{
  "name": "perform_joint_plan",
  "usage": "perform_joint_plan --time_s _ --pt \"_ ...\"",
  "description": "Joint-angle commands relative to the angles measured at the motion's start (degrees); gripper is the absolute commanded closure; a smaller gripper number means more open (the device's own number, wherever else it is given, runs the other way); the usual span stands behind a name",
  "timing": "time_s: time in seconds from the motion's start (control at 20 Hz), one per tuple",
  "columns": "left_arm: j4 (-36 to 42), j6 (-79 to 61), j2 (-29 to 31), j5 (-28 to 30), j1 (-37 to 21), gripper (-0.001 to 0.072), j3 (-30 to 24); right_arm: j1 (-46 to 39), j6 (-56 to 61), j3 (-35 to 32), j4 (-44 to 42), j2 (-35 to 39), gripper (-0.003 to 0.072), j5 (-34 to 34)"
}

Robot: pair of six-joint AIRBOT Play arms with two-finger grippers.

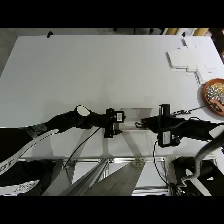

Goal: Fold the box and place the chain.

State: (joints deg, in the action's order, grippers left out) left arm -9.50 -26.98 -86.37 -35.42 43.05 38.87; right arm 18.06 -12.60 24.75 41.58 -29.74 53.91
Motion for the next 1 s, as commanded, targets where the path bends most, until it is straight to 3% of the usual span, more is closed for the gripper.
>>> perform_joint_plan --time_s 0.0,0.4,0.55,0.8,0.95 --pt "0.0 0.0 0.04 0.02 0.02 0.0397 0.02 4.42 -4.55 0.0 -9.14 -1.44 0.0666 -3.45" --pt "0.0 0.0 0.04 0.02 0.02 0.0397 0.02 6.86 -5.38 0.0 -8.33 -15.87 0.0658 -7.23" --pt "0.0 0.0 0.04 0.02 0.02 0.0397 0.02 6.16 -3.74 0.04 -5.66 -17.2 0.0519 -8.26" --pt "0.0 0.0 0.04 0.02 0.02 0.0397 0.02 -6.47 -3.74 0.07 -5.27 -13.66 0.0505 -1.57" --pt "0.0 0.0 0.04 0.02 0.02 0.0397 0.02 -14.08 -2.08 0.07 0.87 -12.98 0.0506 -0.42"
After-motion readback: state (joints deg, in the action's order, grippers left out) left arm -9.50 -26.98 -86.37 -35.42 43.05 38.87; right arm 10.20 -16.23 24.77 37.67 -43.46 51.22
